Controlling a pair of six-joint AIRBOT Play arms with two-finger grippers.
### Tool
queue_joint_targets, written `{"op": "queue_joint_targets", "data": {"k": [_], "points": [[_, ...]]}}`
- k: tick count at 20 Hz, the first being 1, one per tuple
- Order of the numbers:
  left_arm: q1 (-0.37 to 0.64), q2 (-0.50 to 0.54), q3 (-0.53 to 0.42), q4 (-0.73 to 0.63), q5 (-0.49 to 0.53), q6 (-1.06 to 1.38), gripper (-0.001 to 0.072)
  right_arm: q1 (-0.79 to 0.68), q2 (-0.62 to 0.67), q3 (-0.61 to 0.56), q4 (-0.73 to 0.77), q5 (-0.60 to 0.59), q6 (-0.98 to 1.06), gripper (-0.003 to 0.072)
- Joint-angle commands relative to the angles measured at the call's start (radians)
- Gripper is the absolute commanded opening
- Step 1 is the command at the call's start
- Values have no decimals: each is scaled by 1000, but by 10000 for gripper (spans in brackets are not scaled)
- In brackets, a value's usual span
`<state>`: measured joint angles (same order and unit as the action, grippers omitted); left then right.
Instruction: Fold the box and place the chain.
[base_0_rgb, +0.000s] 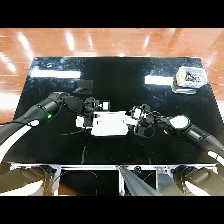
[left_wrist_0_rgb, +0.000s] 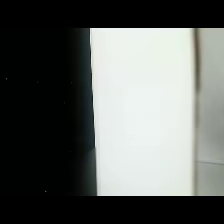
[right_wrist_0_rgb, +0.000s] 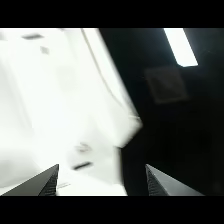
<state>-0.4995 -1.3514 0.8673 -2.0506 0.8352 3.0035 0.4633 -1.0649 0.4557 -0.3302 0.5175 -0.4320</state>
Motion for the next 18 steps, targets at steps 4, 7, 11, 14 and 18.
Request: {"op": "queue_joint_targets", "data": {"k": [4, 7, 11, 14, 18], "points": [[0, 0, 1, 0, 1, 0, 19, -22, -72, 3, 45, 3, -152, 620], [0, 0, 1, 0, 2, -1, 19, -87, -70, 3, -129, -14, -124, 620], [0, 0, 1, 0, -6, 0, 19, -135, -68, 2, -333, 198, -50, 619], [0, 0, 1, 0, -6, 0, 19, -92, -68, 2, -309, 213, -47, 619], [0, 0, 1, 0, -7, 0, 19, 11, -70, 0, -244, 200, -18, 618]]}}
